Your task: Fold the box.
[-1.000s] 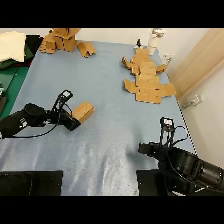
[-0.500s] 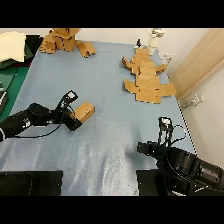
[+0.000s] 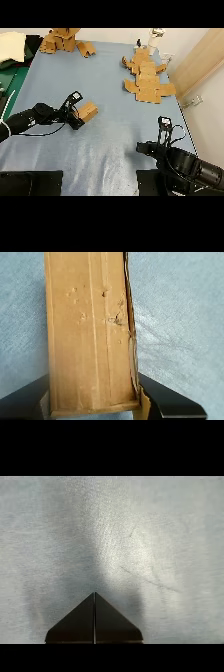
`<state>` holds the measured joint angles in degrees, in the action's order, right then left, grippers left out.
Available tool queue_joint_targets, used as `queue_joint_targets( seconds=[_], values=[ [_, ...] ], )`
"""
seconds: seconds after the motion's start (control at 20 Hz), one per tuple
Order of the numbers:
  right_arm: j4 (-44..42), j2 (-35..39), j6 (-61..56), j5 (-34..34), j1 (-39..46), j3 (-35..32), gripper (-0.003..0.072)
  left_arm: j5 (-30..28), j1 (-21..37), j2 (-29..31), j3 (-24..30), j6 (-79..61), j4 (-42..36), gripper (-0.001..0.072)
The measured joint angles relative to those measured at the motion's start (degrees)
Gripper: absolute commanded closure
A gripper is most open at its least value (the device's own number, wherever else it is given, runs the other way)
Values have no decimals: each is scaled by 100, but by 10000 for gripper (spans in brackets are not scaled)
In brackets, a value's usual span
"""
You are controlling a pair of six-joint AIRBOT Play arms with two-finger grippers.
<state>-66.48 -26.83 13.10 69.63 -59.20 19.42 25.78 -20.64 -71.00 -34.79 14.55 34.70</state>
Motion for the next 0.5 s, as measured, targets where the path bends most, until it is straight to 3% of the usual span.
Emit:
queue_joint_targets(
  seconds=[0.35,0.45,0.5],
  values=[
    [-26,-2,0,-55,-4,0,684,-256,264,-46,-343,415,17,214],
    [-33,-2,0,-57,-4,0,684,-374,555,-79,-520,579,70,83],
    [-35,-2,0,-61,-4,0,684,-389,743,-116,-643,704,133,85]
  ],
)
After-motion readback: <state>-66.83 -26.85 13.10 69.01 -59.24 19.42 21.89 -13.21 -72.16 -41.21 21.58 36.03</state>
